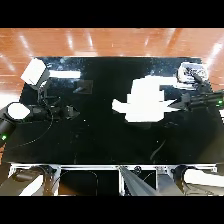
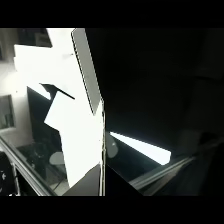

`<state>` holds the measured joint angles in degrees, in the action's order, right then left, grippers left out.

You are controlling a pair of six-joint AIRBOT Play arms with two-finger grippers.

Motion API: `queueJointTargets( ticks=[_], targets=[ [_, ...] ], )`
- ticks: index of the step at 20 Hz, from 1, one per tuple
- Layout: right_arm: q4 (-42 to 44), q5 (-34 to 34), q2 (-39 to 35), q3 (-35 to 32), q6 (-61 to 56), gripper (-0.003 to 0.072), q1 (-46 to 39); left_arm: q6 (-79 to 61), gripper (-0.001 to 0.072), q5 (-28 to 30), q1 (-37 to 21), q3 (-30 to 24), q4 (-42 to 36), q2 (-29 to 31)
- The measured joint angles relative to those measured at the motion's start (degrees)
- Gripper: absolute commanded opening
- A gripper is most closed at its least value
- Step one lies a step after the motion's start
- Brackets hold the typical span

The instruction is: Fold the box and place the chain.

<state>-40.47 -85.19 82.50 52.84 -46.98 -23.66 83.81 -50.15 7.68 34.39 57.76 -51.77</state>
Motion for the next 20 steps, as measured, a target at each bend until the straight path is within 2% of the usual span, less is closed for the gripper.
queueJointTargets(
  ticks=[6,9,12,17,20],
  targets=[
    [4.8,16.5,-15.0,-19.3,3.1,0.0044,16.2,0.0,0.0623,0.0,0.0,0.0,0.0,0.0],
    [7.7,21.6,-19.5,-26.3,6.3,0.0044,23.3,0.0,0.0623,0.0,0.8,0.0,0.1,0.0],
    [9.6,26.5,-21.6,-30.4,9.3,0.0044,29.3,-0.9,0.0623,0.2,2.9,0.0,0.2,-0.2],
    [11.3,34.0,-22.8,-32.6,12.6,0.0044,36.0,-2.4,0.0624,1.8,6.2,0.0,0.1,-3.1],
    [11.5,36.2,-23.0,-32.9,13.3,0.0044,37.5,-7.7,0.0624,3.6,7.2,0.0,-4.6,-6.9]
  ],
)
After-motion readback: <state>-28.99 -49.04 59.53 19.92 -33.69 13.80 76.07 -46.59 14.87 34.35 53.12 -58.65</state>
